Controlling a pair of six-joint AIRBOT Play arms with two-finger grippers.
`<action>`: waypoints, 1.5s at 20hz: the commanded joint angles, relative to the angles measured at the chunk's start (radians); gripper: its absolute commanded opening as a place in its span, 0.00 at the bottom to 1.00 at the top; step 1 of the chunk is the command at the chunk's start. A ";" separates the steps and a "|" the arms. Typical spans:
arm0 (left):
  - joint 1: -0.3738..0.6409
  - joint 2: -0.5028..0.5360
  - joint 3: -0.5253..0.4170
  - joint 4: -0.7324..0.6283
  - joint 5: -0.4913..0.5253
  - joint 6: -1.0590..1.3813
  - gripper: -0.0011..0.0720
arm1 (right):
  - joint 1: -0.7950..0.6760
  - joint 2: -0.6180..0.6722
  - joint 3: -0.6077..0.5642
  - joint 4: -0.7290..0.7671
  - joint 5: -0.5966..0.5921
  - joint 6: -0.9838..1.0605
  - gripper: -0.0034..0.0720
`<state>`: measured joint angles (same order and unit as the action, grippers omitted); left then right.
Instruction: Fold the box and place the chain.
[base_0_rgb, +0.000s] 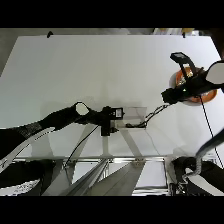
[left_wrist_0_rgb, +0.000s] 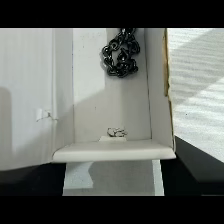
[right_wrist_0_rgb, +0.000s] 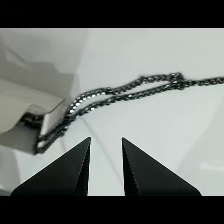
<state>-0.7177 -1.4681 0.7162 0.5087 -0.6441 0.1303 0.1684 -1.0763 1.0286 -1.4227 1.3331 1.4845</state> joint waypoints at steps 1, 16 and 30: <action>-0.001 0.000 0.000 0.000 0.000 0.000 0.30 | -0.055 -0.105 -0.047 -0.045 -0.090 0.000 0.33; -0.001 0.000 0.000 0.000 0.000 0.000 0.30 | -0.006 -0.370 -0.072 -0.025 -0.225 0.050 0.34; -0.001 0.000 0.000 0.000 0.000 0.000 0.30 | -0.005 -0.372 -0.117 -0.031 -0.309 0.090 0.23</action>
<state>-0.7177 -1.4681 0.7162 0.5087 -0.6441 0.1303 0.1623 -1.4471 0.9169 -1.4563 1.0710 1.5726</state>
